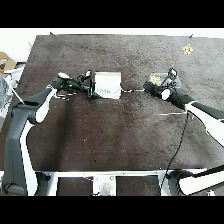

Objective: Fold the box and place the chain.

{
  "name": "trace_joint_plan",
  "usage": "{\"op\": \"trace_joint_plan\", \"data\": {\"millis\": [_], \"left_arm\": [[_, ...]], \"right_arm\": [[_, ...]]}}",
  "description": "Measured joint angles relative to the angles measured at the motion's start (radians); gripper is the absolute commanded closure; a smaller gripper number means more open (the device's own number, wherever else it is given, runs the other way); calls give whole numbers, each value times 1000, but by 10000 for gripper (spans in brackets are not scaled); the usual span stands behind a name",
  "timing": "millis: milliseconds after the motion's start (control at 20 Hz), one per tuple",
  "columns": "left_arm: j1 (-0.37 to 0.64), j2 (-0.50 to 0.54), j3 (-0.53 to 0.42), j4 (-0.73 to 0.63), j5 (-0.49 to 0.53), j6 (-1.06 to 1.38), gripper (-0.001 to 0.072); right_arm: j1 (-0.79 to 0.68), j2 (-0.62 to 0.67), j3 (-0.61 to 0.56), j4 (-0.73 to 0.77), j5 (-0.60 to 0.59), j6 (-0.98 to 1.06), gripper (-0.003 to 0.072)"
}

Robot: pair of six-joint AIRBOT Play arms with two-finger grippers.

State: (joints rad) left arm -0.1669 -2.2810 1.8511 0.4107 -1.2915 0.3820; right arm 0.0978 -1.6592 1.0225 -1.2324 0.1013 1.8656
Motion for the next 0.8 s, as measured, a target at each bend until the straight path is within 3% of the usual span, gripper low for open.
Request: {"op": "trace_joint_plan", "data": {"millis": [50, 250, 600, 800], "left_arm": [[0, 0, 0, 0, 0, 0, 580], [0, 0, 0, 0, 0, 0, 580], [0, 0, 0, 0, 0, 0, 580], [0, 0, 0, 0, 0, 0, 580]], "right_arm": [[1, -16, 14, 10, -3, 1, 686], [6, -15, 42, 37, 3, -1, 687], [156, 251, 64, 47, 45, -139, 686], [248, 317, 115, 46, 43, -178, 686]]}}
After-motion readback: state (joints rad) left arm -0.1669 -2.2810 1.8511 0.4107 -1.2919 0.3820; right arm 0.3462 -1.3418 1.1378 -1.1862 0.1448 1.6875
